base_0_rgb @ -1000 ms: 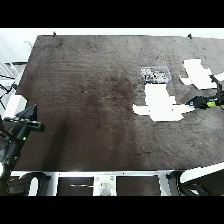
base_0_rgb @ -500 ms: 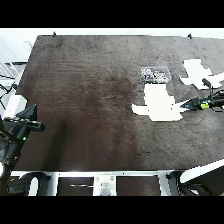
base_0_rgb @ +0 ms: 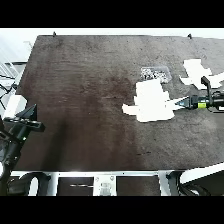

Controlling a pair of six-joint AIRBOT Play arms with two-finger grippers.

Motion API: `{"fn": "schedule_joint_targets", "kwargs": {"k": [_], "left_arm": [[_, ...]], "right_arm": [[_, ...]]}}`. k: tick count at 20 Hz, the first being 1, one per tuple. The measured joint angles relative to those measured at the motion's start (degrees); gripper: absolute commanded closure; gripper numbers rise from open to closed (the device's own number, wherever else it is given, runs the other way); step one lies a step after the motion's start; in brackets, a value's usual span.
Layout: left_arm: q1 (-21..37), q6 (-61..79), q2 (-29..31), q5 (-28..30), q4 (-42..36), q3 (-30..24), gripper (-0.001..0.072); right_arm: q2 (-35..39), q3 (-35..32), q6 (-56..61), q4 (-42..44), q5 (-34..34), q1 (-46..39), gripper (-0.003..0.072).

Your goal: Fold the box and place the chain.

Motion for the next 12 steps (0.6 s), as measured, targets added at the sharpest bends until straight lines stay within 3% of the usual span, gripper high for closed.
{"fn": "schedule_joint_targets", "kwargs": {"k": [7, 12], "left_arm": [[0.0, 0.0, 0.0, 0.0, 0.0, 0.0, 0.069], [0.0, 0.0, 0.0, 0.0, 0.0, 0.0, 0.069]], "right_arm": [[11.9, -19.1, -0.2, 10.3, -10.8, 15.1, 0.0678], [17.8, -23.8, 4.2, 15.6, -25.9, 27.6, 0.0678]]}}
